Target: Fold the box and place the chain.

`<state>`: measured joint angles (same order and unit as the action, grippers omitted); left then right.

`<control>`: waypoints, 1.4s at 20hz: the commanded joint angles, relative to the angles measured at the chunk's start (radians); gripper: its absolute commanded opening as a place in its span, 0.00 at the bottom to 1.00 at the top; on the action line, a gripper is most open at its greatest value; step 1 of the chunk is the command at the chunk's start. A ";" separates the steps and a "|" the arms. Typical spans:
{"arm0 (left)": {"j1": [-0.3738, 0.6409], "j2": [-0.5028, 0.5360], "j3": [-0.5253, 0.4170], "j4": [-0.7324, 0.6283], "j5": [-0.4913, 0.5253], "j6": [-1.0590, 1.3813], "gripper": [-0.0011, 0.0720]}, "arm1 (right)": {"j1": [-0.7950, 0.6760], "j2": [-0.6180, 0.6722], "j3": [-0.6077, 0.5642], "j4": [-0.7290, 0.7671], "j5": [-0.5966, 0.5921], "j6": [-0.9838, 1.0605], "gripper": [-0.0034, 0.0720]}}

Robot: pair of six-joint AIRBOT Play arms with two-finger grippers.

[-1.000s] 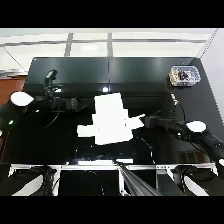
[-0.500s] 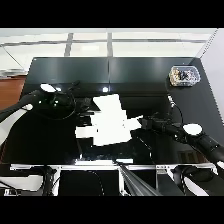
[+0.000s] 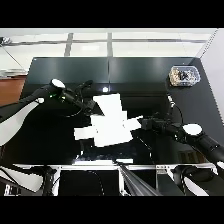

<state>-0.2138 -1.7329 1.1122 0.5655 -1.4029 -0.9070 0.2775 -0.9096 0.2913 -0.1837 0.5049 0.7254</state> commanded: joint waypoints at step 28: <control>-0.166 0.333 -0.161 0.126 0.433 0.913 0.05 | -0.319 0.001 0.402 -0.716 0.389 -0.201 0.95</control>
<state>-0.3534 -1.3949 0.9657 0.6971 -1.0683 -0.1703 -0.0391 -0.9089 0.6903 -0.8566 0.8501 0.5522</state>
